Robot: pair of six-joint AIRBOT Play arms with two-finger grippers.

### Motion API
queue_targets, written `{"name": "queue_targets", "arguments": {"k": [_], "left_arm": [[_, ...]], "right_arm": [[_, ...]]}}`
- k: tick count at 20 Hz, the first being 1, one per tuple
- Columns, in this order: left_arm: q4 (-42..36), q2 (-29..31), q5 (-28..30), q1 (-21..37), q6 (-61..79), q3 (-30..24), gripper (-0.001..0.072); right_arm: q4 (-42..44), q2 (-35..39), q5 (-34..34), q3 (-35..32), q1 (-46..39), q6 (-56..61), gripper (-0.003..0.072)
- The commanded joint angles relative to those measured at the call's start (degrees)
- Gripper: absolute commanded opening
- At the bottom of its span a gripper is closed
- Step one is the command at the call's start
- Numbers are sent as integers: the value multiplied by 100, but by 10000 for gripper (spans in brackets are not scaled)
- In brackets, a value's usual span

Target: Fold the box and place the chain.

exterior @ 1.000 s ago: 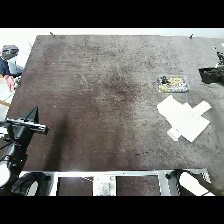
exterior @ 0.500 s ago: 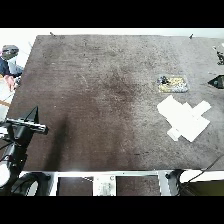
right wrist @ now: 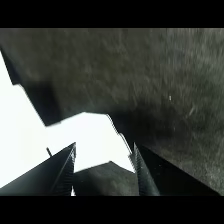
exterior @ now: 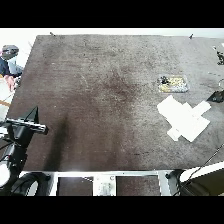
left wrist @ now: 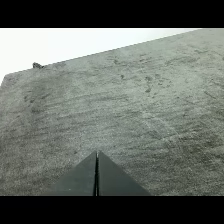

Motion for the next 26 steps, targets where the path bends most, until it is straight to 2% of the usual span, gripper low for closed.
{"name": "queue_targets", "arguments": {"k": [1,5,12,13,14,17,18,19,21,23,26], "left_arm": [[0,-4,0,0,0,0,11],[0,-4,0,0,0,0,11],[0,-4,0,0,0,0,11],[0,-4,0,0,0,0,11],[0,-4,0,0,0,0,11],[0,-4,2,0,0,0,11],[0,-4,0,0,0,0,11],[0,-4,0,0,0,0,11],[0,-4,0,0,0,0,11],[0,-4,2,0,0,0,11],[0,-4,0,0,0,0,11]], "right_arm": [[-208,-267,129,39,-61,-264,438],[-90,-540,-57,39,-61,-540,438],[304,-892,1038,24,-55,-1248,426],[337,-892,1145,24,-52,-1331,408],[310,-892,1231,22,-55,-1366,344],[201,-892,1318,22,-55,-1386,341],[238,-890,1394,22,-52,-1416,203],[236,-890,1486,22,-50,-1613,122],[345,-885,2024,22,-50,-1685,15],[780,-831,2131,-17,-55,-1631,9],[1751,-404,2131,-538,13,-1449,8]]}}
